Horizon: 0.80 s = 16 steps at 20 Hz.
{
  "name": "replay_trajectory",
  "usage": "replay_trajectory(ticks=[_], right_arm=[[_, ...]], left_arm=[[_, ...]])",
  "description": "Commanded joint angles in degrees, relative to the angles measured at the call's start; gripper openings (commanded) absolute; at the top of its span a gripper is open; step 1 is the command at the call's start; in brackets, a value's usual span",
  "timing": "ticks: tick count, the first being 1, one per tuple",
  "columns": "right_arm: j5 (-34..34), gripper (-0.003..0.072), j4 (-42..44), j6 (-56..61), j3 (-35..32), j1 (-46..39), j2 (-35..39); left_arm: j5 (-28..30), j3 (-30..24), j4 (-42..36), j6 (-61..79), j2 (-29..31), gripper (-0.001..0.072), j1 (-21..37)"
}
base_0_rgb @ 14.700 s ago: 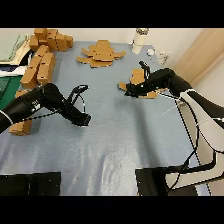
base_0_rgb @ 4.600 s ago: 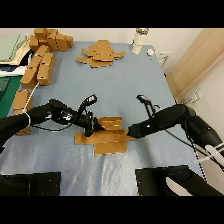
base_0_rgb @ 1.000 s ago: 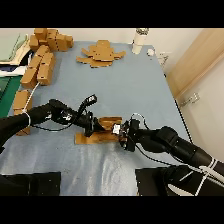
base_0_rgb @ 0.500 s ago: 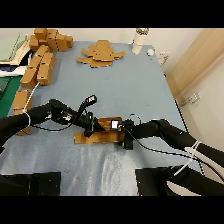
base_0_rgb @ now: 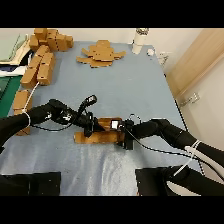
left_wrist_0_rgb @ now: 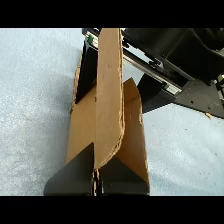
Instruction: Fold the box.
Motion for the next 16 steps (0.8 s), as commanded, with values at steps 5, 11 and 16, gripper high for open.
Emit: replay_trajectory(ticks=[5,11,16], right_arm=[[0.5,0.0698,0.0,-0.1,0.1,0.0,0.3],[-0.9,0.0507,0.7,0.0,0.1,0.0,0.2],[-0.5,0.0543,-0.3,0.0,0.1,0.0,-0.1]], left_arm=[[0.1,0.0,0.0,0.0,0.0,0.0011,0.0],[0.1,0.0,0.0,0.0,0.0,0.0011,0.0],[0.1,0.0,0.0,0.0,0.0,0.0011,0.0]])
